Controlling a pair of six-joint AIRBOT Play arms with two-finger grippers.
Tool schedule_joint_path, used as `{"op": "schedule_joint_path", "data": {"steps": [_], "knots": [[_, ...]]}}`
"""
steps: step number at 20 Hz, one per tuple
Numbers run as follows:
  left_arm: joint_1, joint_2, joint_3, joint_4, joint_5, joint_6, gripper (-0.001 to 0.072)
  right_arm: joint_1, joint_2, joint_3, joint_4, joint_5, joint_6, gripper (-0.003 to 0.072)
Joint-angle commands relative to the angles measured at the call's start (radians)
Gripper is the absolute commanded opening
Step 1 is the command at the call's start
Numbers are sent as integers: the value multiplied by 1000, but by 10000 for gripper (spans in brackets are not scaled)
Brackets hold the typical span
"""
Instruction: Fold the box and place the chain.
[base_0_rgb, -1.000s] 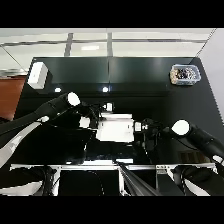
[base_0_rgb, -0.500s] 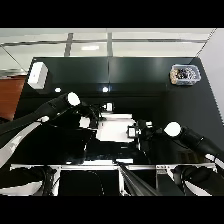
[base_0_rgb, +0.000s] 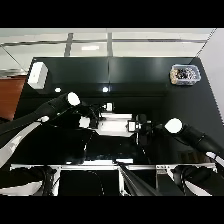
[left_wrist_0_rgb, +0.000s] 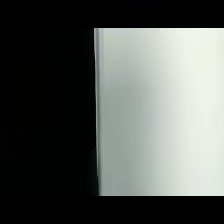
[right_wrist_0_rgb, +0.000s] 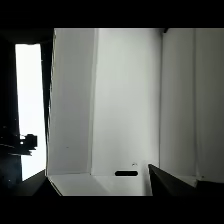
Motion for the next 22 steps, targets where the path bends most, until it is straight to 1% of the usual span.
{"op": "schedule_joint_path", "data": {"steps": [1, 3, 6, 9, 13, 14, 17, 20, 22], "knots": [[0, 0, 1, 0, -5, 1, 24, -57, 0, 33, 2, 32, -14, 661], [0, 0, 3, 0, -30, -3, 24, -77, 0, 45, 26, 71, -80, 661], [0, 0, 3, 0, -41, -40, 24, -129, 0, 47, 92, 64, -88, 660], [0, 0, 3, 0, -41, -40, 24, -166, -1, 49, 160, 68, -157, 660], [0, 0, 3, 0, -51, -40, 25, -165, -6, 49, 166, 68, -165, 661], [0, 0, 3, 0, -51, -40, 26, -165, -12, 49, 167, 84, -166, 661], [0, 0, 3, 0, -53, -40, 25, -156, -54, 49, 171, 148, -181, 660], [0, 0, 3, 0, -62, -40, 25, -155, -102, 49, 224, 150, -220, 660], [0, 0, 3, 0, -63, -40, 25, -155, -128, 49, 226, 150, -236, 660]]}}
